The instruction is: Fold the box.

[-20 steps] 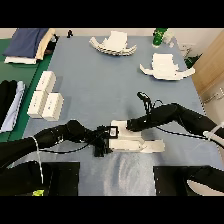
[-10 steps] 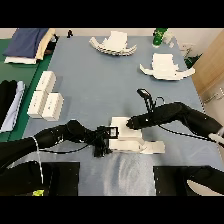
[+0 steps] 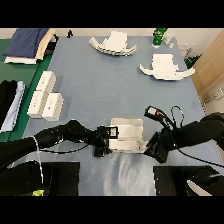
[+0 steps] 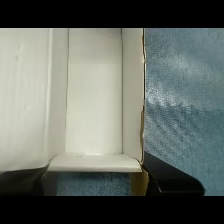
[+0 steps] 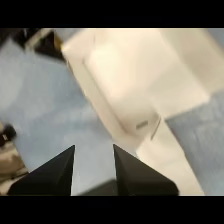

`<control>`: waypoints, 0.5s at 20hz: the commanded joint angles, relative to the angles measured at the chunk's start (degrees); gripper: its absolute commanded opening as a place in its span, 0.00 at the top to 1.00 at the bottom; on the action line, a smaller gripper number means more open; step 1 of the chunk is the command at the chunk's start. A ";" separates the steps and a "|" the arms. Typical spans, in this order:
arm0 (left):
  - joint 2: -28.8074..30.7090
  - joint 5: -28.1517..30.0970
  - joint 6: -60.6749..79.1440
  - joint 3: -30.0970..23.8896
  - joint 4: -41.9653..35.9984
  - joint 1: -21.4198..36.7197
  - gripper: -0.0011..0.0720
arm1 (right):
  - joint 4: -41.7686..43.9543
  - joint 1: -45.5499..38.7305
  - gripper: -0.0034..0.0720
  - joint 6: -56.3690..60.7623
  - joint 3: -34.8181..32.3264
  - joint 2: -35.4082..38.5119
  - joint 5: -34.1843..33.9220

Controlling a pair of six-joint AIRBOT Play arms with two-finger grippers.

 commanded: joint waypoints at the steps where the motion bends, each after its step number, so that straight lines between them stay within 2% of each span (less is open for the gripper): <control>1: -0.04 0.07 -0.02 0.00 0.00 0.00 0.37 | -10.78 1.97 0.44 -2.67 -3.76 3.78 -4.72; 6: -0.04 0.07 -0.02 0.00 0.02 0.00 0.37 | -21.22 8.61 0.44 -7.04 -7.78 -0.17 12.13; 10: -0.04 0.07 -0.02 0.00 0.02 0.00 0.37 | -23.39 13.60 0.45 -8.61 -7.80 -5.57 21.79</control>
